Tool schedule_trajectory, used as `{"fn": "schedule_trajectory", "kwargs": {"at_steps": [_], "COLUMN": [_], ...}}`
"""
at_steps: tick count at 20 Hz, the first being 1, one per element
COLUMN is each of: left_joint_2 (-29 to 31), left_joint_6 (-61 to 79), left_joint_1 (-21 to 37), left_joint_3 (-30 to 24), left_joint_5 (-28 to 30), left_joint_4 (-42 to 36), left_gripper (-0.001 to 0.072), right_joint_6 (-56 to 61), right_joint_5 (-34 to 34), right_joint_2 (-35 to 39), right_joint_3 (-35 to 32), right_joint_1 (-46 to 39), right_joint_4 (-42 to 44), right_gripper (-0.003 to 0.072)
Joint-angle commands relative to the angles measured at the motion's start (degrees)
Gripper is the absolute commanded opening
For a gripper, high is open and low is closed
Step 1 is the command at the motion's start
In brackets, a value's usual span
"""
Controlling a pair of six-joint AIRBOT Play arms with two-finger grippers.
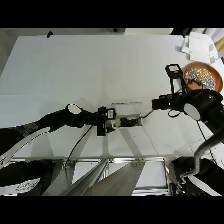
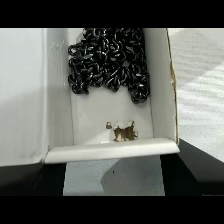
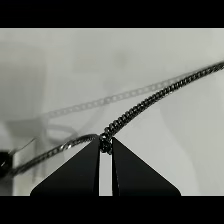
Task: Fold the box and place the chain.
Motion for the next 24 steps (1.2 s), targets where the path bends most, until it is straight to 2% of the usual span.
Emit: {"fn": "schedule_trajectory", "kwargs": {"at_steps": [1, 5, 10, 18, 21, 24], "left_joint_2": [0.0, 0.0, 0.0, 0.0, 0.0, 0.0], "left_joint_6": [0.0, 0.0, 0.0, 0.0, 0.0, 0.0], "left_joint_1": [0.0, 0.0, 0.0, 0.0, 0.0, 0.0], "left_joint_3": [0.0, 0.0, 0.0, 0.0, 0.0, 0.0], "left_joint_5": [0.0, 0.0, 0.0, 0.0, 0.0, 0.0], "left_joint_4": [0.0, 0.0, 0.0, 0.0, 0.0, 0.0], "left_gripper": [0.0069, 0.0069, 0.0069, 0.0069, 0.0069, 0.0069], "right_joint_6": [-0.3, 0.1, 3.0, 3.1, 3.1, 3.1], "right_joint_5": [4.9, 2.9, -5.6, -18.7, -19.6, -17.6], "right_joint_2": [7.0, 11.6, 12.7, 12.7, 12.7, 11.8], "right_joint_3": [0.0, 0.0, 0.0, 0.0, 0.0, 0.0], "right_joint_1": [7.4, 16.1, 23.4, 25.0, 25.0, 25.0], "right_joint_4": [0.3, 4.8, 6.7, 9.6, 9.6, 9.2], "right_gripper": [0.0021, 0.0021, 0.0022, 0.0022, 0.0022, 0.0022]}}
